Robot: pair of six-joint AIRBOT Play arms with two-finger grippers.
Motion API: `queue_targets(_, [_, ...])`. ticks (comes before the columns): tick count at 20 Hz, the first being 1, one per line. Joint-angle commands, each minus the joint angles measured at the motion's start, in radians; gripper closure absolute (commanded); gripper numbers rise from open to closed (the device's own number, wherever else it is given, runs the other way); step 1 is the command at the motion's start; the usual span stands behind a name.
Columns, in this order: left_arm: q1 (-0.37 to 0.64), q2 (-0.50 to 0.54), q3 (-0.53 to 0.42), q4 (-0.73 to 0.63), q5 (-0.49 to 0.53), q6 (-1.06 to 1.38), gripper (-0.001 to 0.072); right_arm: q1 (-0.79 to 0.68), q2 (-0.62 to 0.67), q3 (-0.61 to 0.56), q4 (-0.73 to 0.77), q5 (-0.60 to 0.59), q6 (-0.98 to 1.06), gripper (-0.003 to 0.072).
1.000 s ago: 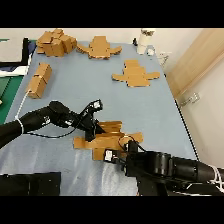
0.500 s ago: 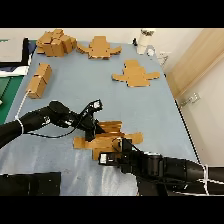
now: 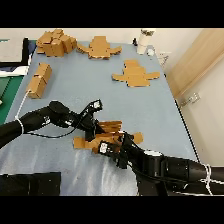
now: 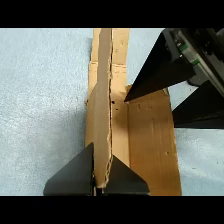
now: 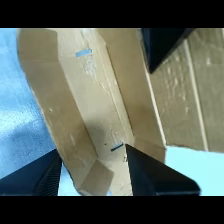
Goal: Fold the box.
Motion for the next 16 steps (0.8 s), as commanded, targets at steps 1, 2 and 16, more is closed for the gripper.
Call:
queue_targets(1, [-0.001,0.0,0.001,0.0,0.001,0.0,0.0696,0.0,0.002,0.003,0.041,-0.006,0.035,0.0109])
queue_targets(2, [-0.001,0.0,0.001,0.0,0.0,0.0,0.0696,0.0,0.002,0.003,0.046,0.005,0.033,0.0097])
queue_targets(16, [-0.001,-0.001,0.001,0.0,0.001,0.0,0.0696,-0.046,0.164,-0.07,-0.13,0.026,0.021,-0.0032])
